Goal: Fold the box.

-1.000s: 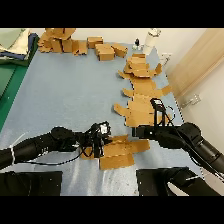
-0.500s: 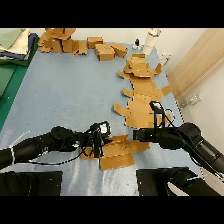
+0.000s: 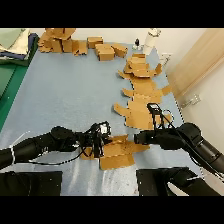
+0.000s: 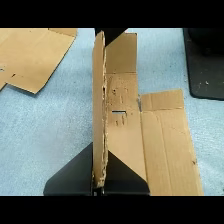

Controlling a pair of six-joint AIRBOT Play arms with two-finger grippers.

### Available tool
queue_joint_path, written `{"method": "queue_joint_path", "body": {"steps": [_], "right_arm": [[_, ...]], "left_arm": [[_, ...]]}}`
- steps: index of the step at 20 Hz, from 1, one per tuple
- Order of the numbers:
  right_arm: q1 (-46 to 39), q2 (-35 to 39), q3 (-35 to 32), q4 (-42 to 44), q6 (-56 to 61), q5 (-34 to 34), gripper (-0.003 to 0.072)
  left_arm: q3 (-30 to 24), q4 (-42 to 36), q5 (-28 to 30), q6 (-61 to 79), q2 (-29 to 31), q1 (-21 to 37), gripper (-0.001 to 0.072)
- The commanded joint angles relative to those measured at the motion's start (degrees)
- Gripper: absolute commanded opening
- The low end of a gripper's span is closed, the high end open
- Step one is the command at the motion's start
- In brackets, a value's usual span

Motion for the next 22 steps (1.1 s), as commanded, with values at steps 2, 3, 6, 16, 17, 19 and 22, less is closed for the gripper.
{"method": "queue_joint_path", "body": {"steps": [2,3,6,16,17,19,22], "right_arm": [[0.07,0.07,0.02,2.45,-1.44,-1.55,0.0004],[0.07,0.07,0.02,2.67,-1.53,-1.53,0.0004],[0.07,0.07,0.02,2.67,-1.53,-1.55,0.0004],[0.04,0.07,0.02,2.38,-1.55,-1.16,0.0004],[0.04,0.07,0.02,2.38,-1.55,-0.92,0.0004],[0.04,0.07,0.02,2.4,-1.55,-0.15,0.0004],[0.04,0.07,0.02,2.43,-1.55,0.07,0.0004]], "left_arm": [[-0.02,0.04,-1.42,0.17,-0.04,0.02,0.0013],[-0.02,0.44,-2.4,0.85,-0.04,0.02,0.0013],[-0.02,1.36,-4.04,2.27,-0.04,0.02,0.0013],[0.59,1.33,-11.58,3.5,-0.04,5.42,0.0013],[0.59,1.4,-12.63,3.5,-0.04,5.64,0.0013],[0.57,1.7,-13.18,3.5,-0.11,5.62,0.0013],[0.57,1.73,-13.07,3.5,-0.17,5.64,0.0013]]}}
